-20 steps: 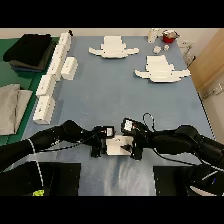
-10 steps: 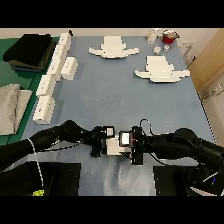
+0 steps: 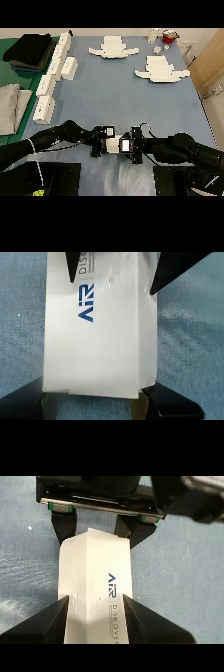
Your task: Fold the box.
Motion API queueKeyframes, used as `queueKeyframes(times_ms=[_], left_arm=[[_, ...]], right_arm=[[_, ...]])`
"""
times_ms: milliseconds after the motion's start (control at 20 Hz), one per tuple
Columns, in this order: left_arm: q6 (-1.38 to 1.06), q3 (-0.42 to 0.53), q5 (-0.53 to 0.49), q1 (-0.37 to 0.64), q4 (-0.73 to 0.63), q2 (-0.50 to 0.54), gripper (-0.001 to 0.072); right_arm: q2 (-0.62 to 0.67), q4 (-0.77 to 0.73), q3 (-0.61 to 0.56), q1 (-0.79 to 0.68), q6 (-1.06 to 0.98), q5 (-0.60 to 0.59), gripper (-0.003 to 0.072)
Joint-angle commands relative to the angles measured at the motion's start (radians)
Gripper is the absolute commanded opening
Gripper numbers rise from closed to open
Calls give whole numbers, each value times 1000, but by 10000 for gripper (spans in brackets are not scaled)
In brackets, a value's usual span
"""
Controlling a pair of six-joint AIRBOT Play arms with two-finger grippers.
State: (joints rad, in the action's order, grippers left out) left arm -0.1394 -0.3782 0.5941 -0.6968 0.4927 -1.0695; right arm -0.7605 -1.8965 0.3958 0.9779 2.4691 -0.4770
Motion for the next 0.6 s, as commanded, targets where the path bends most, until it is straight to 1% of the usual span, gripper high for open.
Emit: queueKeyframes(times_ms=[0,450,550], left_arm=[[-2,0,0,0,0,1,458],[-2,0,0,0,0,1,458],[-2,0,0,0,0,1,458]], right_arm=[[0,42,-5,2,0,29,531],[45,42,-4,2,0,29,527],[53,42,-4,2,0,29,512]])
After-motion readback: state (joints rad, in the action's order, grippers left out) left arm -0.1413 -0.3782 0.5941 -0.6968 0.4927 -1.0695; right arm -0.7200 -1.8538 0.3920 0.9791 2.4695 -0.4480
